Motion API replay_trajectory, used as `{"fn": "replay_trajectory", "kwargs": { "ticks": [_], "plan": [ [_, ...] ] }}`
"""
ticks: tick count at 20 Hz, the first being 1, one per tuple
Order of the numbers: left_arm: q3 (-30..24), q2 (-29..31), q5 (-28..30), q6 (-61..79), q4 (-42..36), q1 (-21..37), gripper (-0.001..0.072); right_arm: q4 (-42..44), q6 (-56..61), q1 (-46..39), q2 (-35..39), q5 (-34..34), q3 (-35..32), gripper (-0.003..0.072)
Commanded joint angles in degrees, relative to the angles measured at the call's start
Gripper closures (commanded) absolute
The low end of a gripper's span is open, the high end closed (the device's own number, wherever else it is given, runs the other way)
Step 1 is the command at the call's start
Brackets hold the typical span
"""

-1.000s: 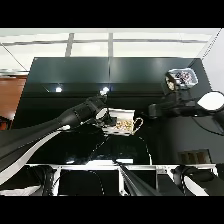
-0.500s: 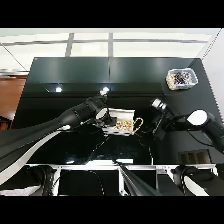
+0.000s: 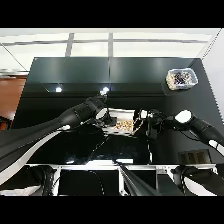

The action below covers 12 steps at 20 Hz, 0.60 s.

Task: Fold the box and place the chain.

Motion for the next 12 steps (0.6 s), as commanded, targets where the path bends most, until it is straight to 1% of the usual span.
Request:
{"fn": "replay_trajectory", "kwargs": {
  "ticks": [1, 3, 6, 9, 12],
  "plan": [
    [0.02, 0.04, 0.00, 0.00, -0.02, 0.02, 0.0681, 2.67, -4.90, 0.17, -2.03, -5.40, 0.17, -0.0022],
    [0.02, 0.04, 0.00, 0.00, -0.02, 0.02, 0.0681, 4.52, -4.90, 0.17, -2.05, -7.13, 0.17, -0.0023],
    [0.02, 0.04, 0.02, 0.00, -0.02, 0.02, 0.0681, 9.88, -4.46, 0.17, -2.25, -8.66, 0.17, -0.0022],
    [0.02, 0.04, 0.00, 0.00, -0.02, 0.02, 0.0681, 10.36, 0.33, 0.17, -3.28, -8.68, 0.17, -0.0022],
    [0.02, 0.04, -0.04, 0.00, -0.02, 0.02, 0.0681, 9.94, 1.77, 0.17, -3.30, -9.40, 0.17, -0.0023]
  ]
}}
